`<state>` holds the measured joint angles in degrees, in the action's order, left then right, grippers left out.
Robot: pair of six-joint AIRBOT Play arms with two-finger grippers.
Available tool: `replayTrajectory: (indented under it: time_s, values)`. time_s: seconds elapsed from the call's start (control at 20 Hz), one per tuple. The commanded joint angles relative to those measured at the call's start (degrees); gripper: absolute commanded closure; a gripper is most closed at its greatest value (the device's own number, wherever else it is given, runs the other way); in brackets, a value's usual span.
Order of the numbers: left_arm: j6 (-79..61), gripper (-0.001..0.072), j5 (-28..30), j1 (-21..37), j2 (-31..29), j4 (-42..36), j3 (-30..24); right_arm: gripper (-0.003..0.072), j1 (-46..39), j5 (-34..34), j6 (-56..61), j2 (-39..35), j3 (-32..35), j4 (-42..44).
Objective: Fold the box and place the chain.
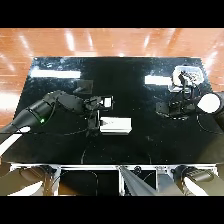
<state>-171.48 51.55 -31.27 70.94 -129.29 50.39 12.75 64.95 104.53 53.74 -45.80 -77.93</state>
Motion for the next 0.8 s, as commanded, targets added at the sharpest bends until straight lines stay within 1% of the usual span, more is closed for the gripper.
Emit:
replayTrajectory:
  time_s: [0.0, 0.1, 0.25, 0.3, 0.75]
  values:
    - [2.69, 0.0068, 1.05, 0.15, 0.28, -0.52, -0.13, 0.0652, 0.0, -0.28, 0.02, 0.02, 0.0, -0.2]
    - [6.54, 0.0068, 1.11, 0.13, 1.31, -0.59, -0.11, 0.0652, 0.0, -0.81, 0.02, 0.04, 0.0, -0.15]
    - [10.38, 0.0068, 4.68, 0.11, 3.74, -0.66, -0.11, 0.0652, 0.0, -0.87, 0.02, 0.02, 0.0, -0.17]
    - [10.88, 0.0068, 5.01, 0.09, 4.42, -0.66, -0.11, 0.0652, 0.0, -0.85, 0.0, 0.02, 0.0, -0.17]
    - [10.73, 0.0068, 3.41, -0.07, 4.72, -0.17, -0.11, 0.0652, 0.0, -0.9, 0.0, 0.04, 0.0, -0.17]
